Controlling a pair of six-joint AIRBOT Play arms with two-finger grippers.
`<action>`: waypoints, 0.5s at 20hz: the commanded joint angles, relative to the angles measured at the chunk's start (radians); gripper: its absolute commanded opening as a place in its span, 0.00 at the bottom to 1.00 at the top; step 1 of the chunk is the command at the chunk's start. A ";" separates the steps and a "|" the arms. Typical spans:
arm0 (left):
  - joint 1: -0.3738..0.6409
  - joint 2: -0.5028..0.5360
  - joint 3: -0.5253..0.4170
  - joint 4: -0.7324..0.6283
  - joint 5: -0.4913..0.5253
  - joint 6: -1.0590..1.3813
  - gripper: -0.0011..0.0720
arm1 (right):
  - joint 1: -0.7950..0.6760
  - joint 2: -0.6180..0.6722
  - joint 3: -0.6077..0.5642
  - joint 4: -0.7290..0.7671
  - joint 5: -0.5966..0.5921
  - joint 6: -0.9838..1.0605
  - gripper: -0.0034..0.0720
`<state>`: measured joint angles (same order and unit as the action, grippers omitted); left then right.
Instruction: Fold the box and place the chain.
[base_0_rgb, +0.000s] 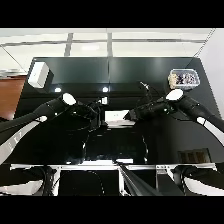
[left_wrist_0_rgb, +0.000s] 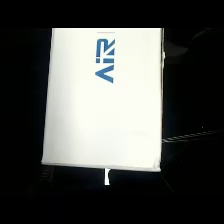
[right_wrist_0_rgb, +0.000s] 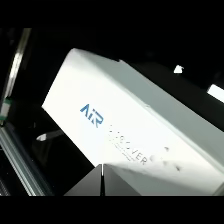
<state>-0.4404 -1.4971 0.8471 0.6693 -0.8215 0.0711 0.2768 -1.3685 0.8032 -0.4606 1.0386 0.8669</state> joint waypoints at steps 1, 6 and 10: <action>0.000 0.000 0.000 -0.001 0.000 0.000 0.56 | 0.000 -0.043 -0.008 -0.016 -0.038 0.027 0.06; 0.000 0.000 0.000 -0.001 0.002 0.000 0.56 | -0.045 -0.016 0.009 0.017 0.032 0.002 0.06; 0.001 0.003 0.000 0.001 0.002 0.000 0.58 | -0.197 0.156 0.043 0.005 0.288 -0.020 0.06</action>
